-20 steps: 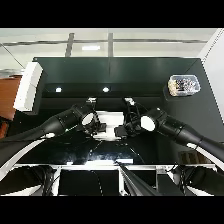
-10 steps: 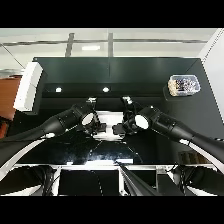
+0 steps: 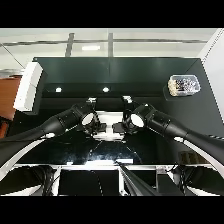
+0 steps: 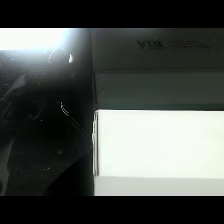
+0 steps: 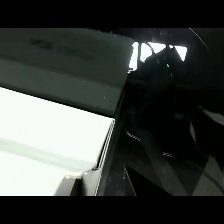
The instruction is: Fold the box and place the chain.
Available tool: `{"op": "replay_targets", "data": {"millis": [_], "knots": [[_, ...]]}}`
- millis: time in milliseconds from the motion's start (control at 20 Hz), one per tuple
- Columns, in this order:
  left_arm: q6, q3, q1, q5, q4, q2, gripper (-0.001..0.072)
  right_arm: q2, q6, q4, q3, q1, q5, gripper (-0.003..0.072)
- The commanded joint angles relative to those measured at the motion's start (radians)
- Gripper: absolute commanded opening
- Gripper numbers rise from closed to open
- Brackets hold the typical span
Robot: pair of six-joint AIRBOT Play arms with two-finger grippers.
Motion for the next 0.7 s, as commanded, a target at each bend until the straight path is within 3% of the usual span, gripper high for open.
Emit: {"op": "replay_targets", "data": {"millis": [0,100,650], "knots": [[0.0,0.0,-0.001,0.003,0.0,-0.001,0.0031,-0.006,0.074,-0.025,0.004,0.036,0.018,0.0306],[0.0,0.0,-0.001,0.003,0.0,-0.001,0.0031,-0.008,0.093,-0.026,0.004,0.042,0.018,0.0225],[0.0,0.0,-0.001,0.001,0.0,-0.001,0.0031,-0.07,0.152,-0.014,0.061,0.042,0.033,0.0225]]}}
